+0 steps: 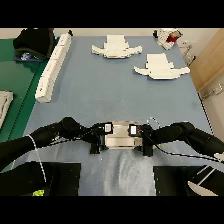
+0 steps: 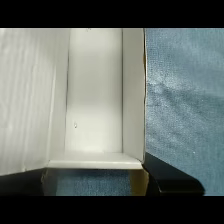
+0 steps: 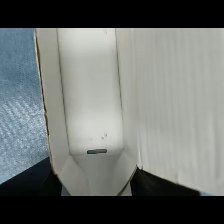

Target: Fold the box.

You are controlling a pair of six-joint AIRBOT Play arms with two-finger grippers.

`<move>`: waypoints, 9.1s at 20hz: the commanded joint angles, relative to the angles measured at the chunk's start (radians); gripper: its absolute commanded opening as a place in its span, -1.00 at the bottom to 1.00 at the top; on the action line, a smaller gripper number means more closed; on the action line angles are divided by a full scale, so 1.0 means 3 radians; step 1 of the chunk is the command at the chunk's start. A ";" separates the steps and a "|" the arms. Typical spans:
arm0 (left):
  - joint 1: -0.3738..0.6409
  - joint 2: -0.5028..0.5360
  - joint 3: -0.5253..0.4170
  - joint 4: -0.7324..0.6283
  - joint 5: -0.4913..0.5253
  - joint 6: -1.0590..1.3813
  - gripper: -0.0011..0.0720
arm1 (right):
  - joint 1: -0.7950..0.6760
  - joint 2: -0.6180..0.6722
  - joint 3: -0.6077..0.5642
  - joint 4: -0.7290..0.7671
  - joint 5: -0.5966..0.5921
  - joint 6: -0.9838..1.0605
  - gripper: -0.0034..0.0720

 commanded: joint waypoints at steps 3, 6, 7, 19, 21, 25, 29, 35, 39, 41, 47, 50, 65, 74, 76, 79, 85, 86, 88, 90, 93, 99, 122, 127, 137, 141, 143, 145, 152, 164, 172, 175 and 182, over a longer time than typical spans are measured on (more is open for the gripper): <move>-0.0001 0.0003 0.0000 0.0001 0.0001 0.0001 0.43 | -0.0001 -0.0001 0.0001 0.0000 -0.0001 0.0003 0.50; -0.0001 0.0003 0.0000 0.0001 0.0001 0.0001 0.43 | -0.0001 0.0006 0.0003 -0.0027 -0.0001 0.0001 0.88; -0.0001 0.0003 0.0000 0.0001 0.0001 0.0001 0.43 | -0.0001 0.0006 0.0006 -0.0066 -0.0008 0.0006 1.00; -0.0001 0.0003 0.0000 0.0001 0.0001 0.0001 0.43 | -0.0003 0.0963 0.0477 -0.1413 -0.1336 0.2547 0.97; -0.0001 0.0003 0.0000 0.0001 0.0001 0.0001 0.43 | -0.0003 0.1106 0.0519 -0.1315 -0.1395 0.3459 0.47; -0.0001 0.0003 0.0000 0.0001 0.0001 0.0001 0.43 | 0.0000 0.0983 0.0309 -0.0163 -0.1052 0.4471 -0.55; -0.0001 0.0003 0.0000 0.0001 0.0001 0.0001 0.43 | 0.0203 0.0515 0.0237 0.0937 -0.0329 0.4489 -0.56; -0.0001 0.0003 0.0000 0.0000 0.0001 0.0001 0.43 | 0.0114 -0.0022 0.0904 0.0610 0.0048 0.4489 -0.55; -0.0001 0.0003 0.0000 0.0001 0.0001 0.0001 0.43 | -0.0041 -0.0392 0.0960 0.0498 0.0055 0.4486 -0.55; -0.0001 0.0003 0.0000 0.0001 0.0001 0.0001 0.43 | -0.0043 -0.0591 0.0960 0.0474 0.0056 0.4481 -0.55; -0.0001 0.0003 0.0000 0.0001 0.0001 0.0001 0.43 | -0.0042 -0.0926 0.0960 0.0474 0.0058 0.4415 -0.55; -0.0001 0.0003 0.0000 0.0001 0.0001 0.0001 0.43 | -0.0042 -0.0936 0.0960 0.0473 0.0064 0.4364 -0.55; -0.0001 0.0003 0.0000 0.0001 0.0001 0.0001 0.43 | -0.0042 -0.0128 0.1094 -0.0159 -0.0472 0.4028 -0.55; -0.0001 0.0003 0.0000 0.0001 0.0001 0.0001 0.43 | -0.0042 0.0735 0.0745 -0.0406 -0.1654 0.2324 0.33; -0.0001 0.0003 0.0000 0.0001 0.0001 0.0001 0.43 | -0.0042 0.0749 0.0622 -0.0627 -0.1606 0.1980 0.39; -0.0001 0.0003 0.0000 0.0001 0.0001 0.0001 0.43 | -0.0042 0.0724 0.0448 -0.0813 -0.1209 0.1305 1.00; -0.0001 0.0003 0.0000 0.0001 0.0001 0.0001 0.43 | -0.0042 0.0721 0.0131 -0.0593 -0.0507 0.0529 0.97; -0.0001 0.0003 0.0000 0.0001 0.0001 0.0001 0.43 | -0.0042 0.0699 0.0114 -0.0554 -0.0453 0.0470 0.97; -0.0001 0.0003 0.0000 0.0001 0.0001 0.0001 0.43 | -0.0042 0.0609 0.0112 -0.0521 -0.0432 0.0437 0.73; -0.0001 0.0003 0.0000 0.0001 0.0001 0.0001 0.43 | -0.0019 0.0520 0.0112 -0.0469 -0.0434 0.0432 0.46; -0.0001 0.0003 0.0000 0.0001 0.0001 0.0001 0.43 | 0.0022 0.0481 0.0112 -0.0454 -0.0362 0.0388 -0.10; -0.0001 0.0003 0.0000 0.0001 0.0001 0.0001 0.43 | 0.0022 0.0455 0.0112 -0.0188 -0.0264 0.0235 -0.51; -0.0001 0.0003 0.0000 0.0001 0.0001 0.0001 0.43 | 0.0020 0.0334 0.0251 -0.0618 -0.0605 0.1380 -0.85; -0.0001 0.0003 0.0000 0.0001 0.0001 0.0001 0.43 | -0.0046 0.0501 0.0486 -0.1713 -0.1226 0.3382 -0.90; -0.0001 0.0003 0.0000 0.0001 0.0001 0.0001 0.43 | -0.2220 0.0334 0.0516 -0.1085 -0.1694 0.4513 -0.91; -0.0001 0.0003 0.0000 0.0001 0.0001 0.0001 0.43 | -0.2859 -0.0032 0.0334 -0.0140 -0.1770 0.4036 -0.91; -0.0001 0.0003 0.0000 0.0001 0.0001 0.0001 0.43 | -0.2869 -0.0156 0.0191 0.0033 -0.1757 0.3929 -0.91; -0.0001 0.0003 0.0000 0.0001 0.0001 0.0001 0.43 | -0.2869 -0.0268 0.0042 0.0109 -0.1692 0.3894 -0.91; -0.0001 0.0003 0.0000 0.0001 0.0001 0.0001 0.43 | -0.2867 -0.0352 -0.0189 0.0717 -0.1862 0.3426 -0.91; -0.0001 0.0003 0.0000 0.0001 0.0001 0.0001 0.43 | -0.2246 -0.0333 -0.0198 0.0899 -0.1575 0.3321 -0.91; -0.0001 0.0003 0.0000 0.0001 0.0001 0.0001 0.43 | -0.2182 -0.0055 0.0112 0.1022 -0.1938 0.3254 -0.67; -0.0001 0.0003 0.0000 0.0001 0.0003 0.0001 0.43 | -0.2055 0.0005 0.0112 0.1029 -0.1884 0.3168 -0.27; -0.0001 0.0003 0.0000 0.0001 0.0001 0.0001 0.43 | -0.1237 0.0004 0.0188 0.1039 -0.1366 0.3173 -0.15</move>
